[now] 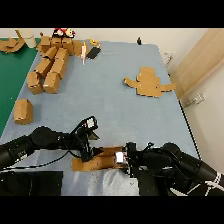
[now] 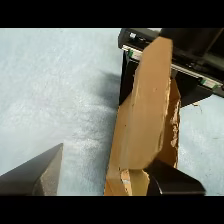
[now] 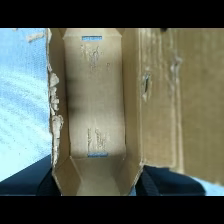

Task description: Fold the box.

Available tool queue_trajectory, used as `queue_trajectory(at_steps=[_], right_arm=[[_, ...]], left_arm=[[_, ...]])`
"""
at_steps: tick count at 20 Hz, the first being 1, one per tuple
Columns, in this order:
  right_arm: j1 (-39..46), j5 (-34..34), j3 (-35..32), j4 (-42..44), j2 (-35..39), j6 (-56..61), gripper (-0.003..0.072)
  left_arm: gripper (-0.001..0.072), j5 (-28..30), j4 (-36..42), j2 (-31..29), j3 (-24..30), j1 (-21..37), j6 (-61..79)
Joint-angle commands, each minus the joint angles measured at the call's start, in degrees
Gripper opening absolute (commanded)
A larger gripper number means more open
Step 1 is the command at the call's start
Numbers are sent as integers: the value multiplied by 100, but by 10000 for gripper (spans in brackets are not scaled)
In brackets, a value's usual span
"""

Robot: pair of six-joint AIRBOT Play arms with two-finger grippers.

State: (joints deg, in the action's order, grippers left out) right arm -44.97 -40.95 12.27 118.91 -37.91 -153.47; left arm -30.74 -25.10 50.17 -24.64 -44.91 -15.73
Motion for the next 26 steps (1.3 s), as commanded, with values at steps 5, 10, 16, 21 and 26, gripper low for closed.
queue_trajectory(at_steps=[5, 10, 16, 21, 26], right_arm=[[0, -7, -2, 0, 2, 2, 582], [0, -7, -2, 0, 2, 0, 581], [-2, -4, -2, 0, 2, 0, 581], [0, -7, -2, 0, 2, 0, 582], [0, -7, -2, 0, 7, 0, 582]], left_arm=[[258, -1137, -2299, -1451, -37, 0, -3556], [11, -2350, -2420, -1530, -24, -9, -6568], [11, -216, -284, -804, -2, -1340, -7106], [11, 1414, -76, -411, -17, -1596, -7027], [11, 1364, -208, 122, -20, -1054, -6688]])
